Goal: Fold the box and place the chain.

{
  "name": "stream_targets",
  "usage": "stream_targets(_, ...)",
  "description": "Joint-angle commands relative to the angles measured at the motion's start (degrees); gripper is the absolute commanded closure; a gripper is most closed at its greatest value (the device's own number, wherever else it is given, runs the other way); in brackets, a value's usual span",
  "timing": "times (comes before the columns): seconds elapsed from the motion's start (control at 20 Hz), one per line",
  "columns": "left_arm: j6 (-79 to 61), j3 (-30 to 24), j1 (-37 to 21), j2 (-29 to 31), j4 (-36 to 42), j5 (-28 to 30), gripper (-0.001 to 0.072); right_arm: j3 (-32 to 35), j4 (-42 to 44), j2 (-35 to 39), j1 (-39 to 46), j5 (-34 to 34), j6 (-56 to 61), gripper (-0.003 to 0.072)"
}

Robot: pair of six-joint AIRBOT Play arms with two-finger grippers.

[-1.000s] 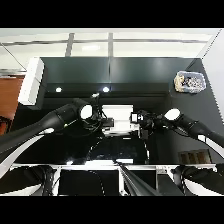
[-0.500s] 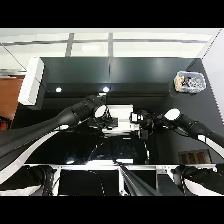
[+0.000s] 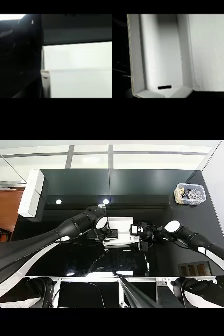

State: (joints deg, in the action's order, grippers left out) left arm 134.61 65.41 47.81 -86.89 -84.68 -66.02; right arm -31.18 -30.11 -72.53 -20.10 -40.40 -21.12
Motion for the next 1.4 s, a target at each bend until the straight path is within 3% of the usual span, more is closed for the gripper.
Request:
stream_targets(0.0,0.87,0.09,0.0,-0.04,-0.24,-0.59,0.0533,0.0,0.04,-0.02,-0.02,-0.02,0.02,0.0485)
stream_targets(0.55,0.85,0.09,-0.15,-0.11,-2.08,-0.37,0.0522,0.0,0.04,-0.02,-0.02,-0.02,0.02,0.0485)
stream_targets(0.6,0.85,0.09,-0.17,-0.13,-2.08,-0.22,0.0477,0.0,0.04,-0.02,-0.02,-0.02,0.02,0.0485)
stream_targets(0.65,0.85,0.09,-0.2,-0.26,-2.05,-0.11,0.0301,0.0,0.04,-0.02,-0.02,-0.02,0.02,0.0485)
stream_targets(0.7,0.87,0.09,-0.17,-0.48,-1.66,-0.15,0.0186,0.0,0.04,-0.02,-0.02,-0.02,0.02,0.0485)
stream_targets(1.05,3.89,0.2,-0.11,-2.23,0.17,-0.24,0.0206,0.0,0.04,-0.02,-0.02,-0.02,0.04,0.0485)
stream_targets(1.1,3.89,0.2,-0.13,-2.23,0.13,-0.26,0.0233,0.0,0.04,-0.02,-0.02,-0.02,0.04,0.0485)
stream_targets(1.15,3.93,0.2,-0.17,-2.23,0.13,-0.26,0.0315,0.0,0.04,-0.02,-0.02,-0.02,0.04,0.0485)
stream_targets(1.25,4.98,0.2,-0.17,-2.34,0.13,-0.22,0.0346,0.0,0.04,-0.02,-0.02,-0.02,0.04,0.0485)
stream_targets(1.35,5.09,0.5,-0.15,-2.82,0.17,-0.57,0.0527,0.0,0.04,-0.02,-0.02,-0.02,0.04,0.0485)
